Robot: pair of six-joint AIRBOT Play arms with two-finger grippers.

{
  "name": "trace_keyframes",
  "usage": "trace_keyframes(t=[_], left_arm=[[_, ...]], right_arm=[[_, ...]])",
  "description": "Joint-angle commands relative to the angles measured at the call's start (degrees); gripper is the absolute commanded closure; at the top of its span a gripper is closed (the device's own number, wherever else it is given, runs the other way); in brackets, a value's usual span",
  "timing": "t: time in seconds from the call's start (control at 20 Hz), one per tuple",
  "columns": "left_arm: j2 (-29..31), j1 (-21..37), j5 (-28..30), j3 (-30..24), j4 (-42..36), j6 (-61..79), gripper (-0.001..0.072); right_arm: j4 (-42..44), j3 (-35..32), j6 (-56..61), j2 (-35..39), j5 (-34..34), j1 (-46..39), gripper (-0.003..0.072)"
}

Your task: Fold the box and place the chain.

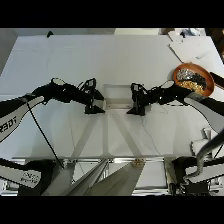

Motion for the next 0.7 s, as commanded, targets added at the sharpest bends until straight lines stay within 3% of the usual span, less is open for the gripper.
trace_keyframes(t=[0.0,0.15,0.65], left_arm=[[0.33,-2.12,4.28,0.02,2.54,-2.71,0.0011],[0.48,-3.54,7.85,0.02,3.17,-4.85,0.0011],[0.57,-5.60,9.77,0.02,5.75,-5.81,0.0014]], right_arm=[[0.02,0.04,0.00,0.00,0.00,0.04,0.0179],[0.02,0.04,0.00,0.00,0.02,0.04,0.0179],[0.02,0.04,0.00,0.00,0.02,0.04,0.0179]])
